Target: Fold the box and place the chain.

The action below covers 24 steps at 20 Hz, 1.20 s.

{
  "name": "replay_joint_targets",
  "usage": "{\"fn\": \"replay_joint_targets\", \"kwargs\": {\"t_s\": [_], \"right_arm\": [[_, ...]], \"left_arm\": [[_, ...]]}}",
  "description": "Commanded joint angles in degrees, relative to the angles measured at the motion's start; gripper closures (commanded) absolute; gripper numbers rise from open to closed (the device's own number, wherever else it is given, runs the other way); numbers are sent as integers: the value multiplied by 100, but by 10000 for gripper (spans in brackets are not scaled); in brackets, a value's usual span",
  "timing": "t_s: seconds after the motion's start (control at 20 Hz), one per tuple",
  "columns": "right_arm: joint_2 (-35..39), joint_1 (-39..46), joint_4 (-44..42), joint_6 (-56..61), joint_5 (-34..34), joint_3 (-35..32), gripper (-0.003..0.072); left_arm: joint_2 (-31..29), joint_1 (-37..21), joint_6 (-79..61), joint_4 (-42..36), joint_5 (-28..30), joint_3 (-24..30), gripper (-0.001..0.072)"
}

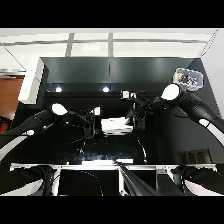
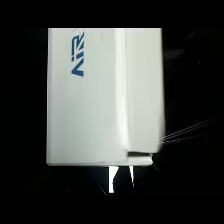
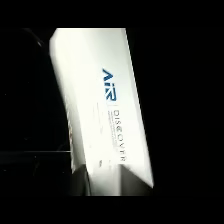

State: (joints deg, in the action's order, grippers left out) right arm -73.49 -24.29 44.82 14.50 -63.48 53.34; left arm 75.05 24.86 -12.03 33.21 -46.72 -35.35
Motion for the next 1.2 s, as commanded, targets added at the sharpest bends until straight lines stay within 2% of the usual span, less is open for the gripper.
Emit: {"fn": "replay_joint_targets", "kwargs": {"t_s": [0.0,0.2,0.55,0.6,0.65,1.15], "right_arm": [[0,-96,-11,2,31,-20,551],[0,-195,0,2,273,-70,549],[0,-195,11,4,269,-70,543],[0,-192,13,2,269,-70,440],[2,-192,17,4,269,-70,411],[20,-197,28,4,195,-70,411]], "left_arm": [[4,4,-2,-2,-2,4,232],[4,4,-2,0,-4,4,232],[4,4,-2,0,-4,4,232],[4,4,-2,0,-4,4,232],[4,4,-2,0,-4,4,232],[4,4,-2,0,-4,4,232]]}}
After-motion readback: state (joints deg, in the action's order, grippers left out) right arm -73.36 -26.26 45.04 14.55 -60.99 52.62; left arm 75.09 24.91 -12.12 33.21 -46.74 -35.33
